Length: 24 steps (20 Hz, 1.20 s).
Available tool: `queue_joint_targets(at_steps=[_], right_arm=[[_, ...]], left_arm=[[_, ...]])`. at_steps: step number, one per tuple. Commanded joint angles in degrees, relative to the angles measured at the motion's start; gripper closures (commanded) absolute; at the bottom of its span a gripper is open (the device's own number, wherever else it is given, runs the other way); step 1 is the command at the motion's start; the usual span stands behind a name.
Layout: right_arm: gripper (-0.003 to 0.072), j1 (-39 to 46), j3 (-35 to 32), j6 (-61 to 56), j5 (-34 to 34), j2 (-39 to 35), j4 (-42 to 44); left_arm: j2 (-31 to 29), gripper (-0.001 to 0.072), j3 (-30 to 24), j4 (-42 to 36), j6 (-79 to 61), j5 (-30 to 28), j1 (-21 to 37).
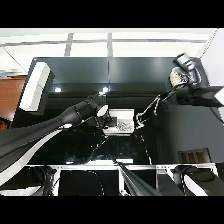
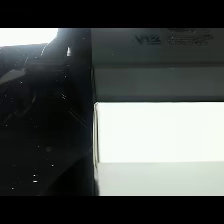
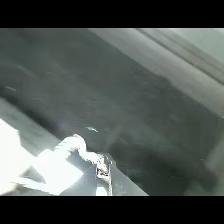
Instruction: Fold the box and place the chain.
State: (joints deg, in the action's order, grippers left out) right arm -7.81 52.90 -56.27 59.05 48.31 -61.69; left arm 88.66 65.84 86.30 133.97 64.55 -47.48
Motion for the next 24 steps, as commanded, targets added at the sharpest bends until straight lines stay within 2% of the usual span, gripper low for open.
queue_joint_targets(at_steps=[1, 6, 10, 12, 14, 17, 20, 24], right_arm=[[0.0669, -0.07, 7.52, -2.12, 9.16, -8.39, 10.34], [0.0669, -0.07, 20.00, -2.23, 6.01, -9.05, 25.11], [0.0669, -0.07, 22.01, -1.79, -0.22, -8.87, 36.61], [0.0669, -0.09, 21.94, -1.86, 0.52, -8.04, 37.46], [0.0669, -0.15, 21.90, -3.06, 6.14, -5.62, 37.46], [0.0669, -2.23, 17.31, -5.14, 12.74, -2.47, 35.52], [0.0668, -5.16, 7.58, -7.19, 10.86, -2.36, 28.63], [0.0668, -5.92, -2.75, -7.17, 5.35, -2.34, 28.81]], left_arm=[[0.02, 0.0683, 0.02, 0.00, 0.00, 0.02, 0.04], [0.02, 0.0683, 0.02, 0.00, 0.00, 0.02, 0.04], [0.02, 0.0683, 0.02, 0.00, 0.00, 0.02, 0.04], [0.02, 0.0683, 0.02, 0.00, 0.00, 0.07, 0.02], [0.02, 0.0683, 0.02, 0.00, 0.00, 0.22, 0.04], [0.02, 0.0683, 0.02, 0.00, 0.00, 0.22, 0.04], [0.02, 0.0683, 0.02, 0.00, 0.00, 0.22, 0.04], [0.02, 0.0683, 0.02, 0.00, -0.02, 0.22, 0.04]])
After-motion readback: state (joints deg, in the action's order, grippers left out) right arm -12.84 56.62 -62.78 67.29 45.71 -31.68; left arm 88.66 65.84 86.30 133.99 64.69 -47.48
